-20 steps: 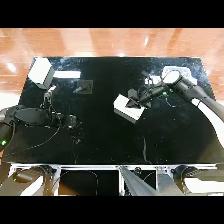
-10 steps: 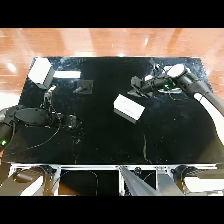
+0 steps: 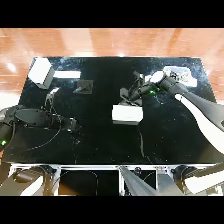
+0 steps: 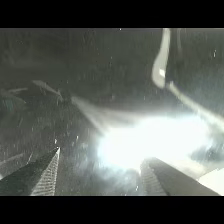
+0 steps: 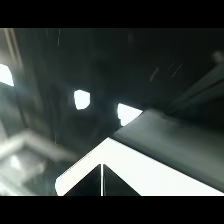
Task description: Fold the box and place the chain.
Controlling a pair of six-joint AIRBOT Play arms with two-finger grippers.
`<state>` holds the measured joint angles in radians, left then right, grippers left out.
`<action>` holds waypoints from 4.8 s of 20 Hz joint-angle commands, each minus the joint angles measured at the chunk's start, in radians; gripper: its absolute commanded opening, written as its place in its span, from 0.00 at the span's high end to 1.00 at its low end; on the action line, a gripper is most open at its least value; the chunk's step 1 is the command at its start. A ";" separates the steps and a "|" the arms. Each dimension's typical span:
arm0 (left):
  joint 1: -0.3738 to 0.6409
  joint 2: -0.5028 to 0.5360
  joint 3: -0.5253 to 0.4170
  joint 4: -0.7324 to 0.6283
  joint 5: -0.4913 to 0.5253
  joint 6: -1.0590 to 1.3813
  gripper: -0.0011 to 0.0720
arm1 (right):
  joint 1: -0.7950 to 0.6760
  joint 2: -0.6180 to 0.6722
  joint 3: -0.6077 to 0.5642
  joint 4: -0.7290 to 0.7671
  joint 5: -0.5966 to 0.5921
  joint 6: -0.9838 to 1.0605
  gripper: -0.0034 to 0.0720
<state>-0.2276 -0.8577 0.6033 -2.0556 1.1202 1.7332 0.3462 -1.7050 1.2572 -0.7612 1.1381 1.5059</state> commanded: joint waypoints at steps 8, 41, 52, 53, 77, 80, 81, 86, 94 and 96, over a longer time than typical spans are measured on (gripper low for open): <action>-0.269 -0.086 0.134 -0.042 -0.106 0.518 0.14 | -0.132 0.137 0.001 -0.065 0.100 -0.020 0.91; -0.421 -0.624 0.505 -0.126 -0.184 1.104 0.12 | -0.340 0.586 -0.293 -0.422 0.241 0.057 0.92; -0.421 -0.634 0.505 -0.127 -0.181 1.089 0.12 | -0.340 0.586 -0.293 -0.422 0.235 0.057 0.92; -0.421 -0.634 0.505 -0.128 -0.180 1.086 0.12 | -0.340 0.586 -0.293 -0.422 0.233 0.057 0.92; -0.451 -0.668 0.504 -0.126 -0.163 1.012 0.13 | -0.340 0.586 -0.293 -0.422 0.227 0.057 0.92; -0.450 -0.668 0.505 -0.095 -0.161 0.988 0.27 | -0.340 0.586 -0.293 -0.422 0.226 0.057 0.91; -0.450 -0.668 0.505 -0.079 -0.159 0.988 0.56 | -0.340 0.586 -0.292 -0.422 0.226 0.057 0.91; -0.448 -0.661 0.515 0.003 -0.138 0.910 0.96 | -0.340 0.586 -0.292 -0.422 0.225 0.057 0.92; -0.277 -0.560 0.542 0.099 -0.011 0.779 0.96 | -0.340 0.586 -0.292 -0.422 0.218 0.057 0.91; -0.181 -0.534 0.542 0.130 0.071 0.732 0.96 | -0.340 0.586 -0.292 -0.422 0.218 0.057 0.92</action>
<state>-0.5125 -1.4265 1.1435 -1.9732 1.0885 2.5378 0.0071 -1.1202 0.9649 -1.1831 1.3594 1.5627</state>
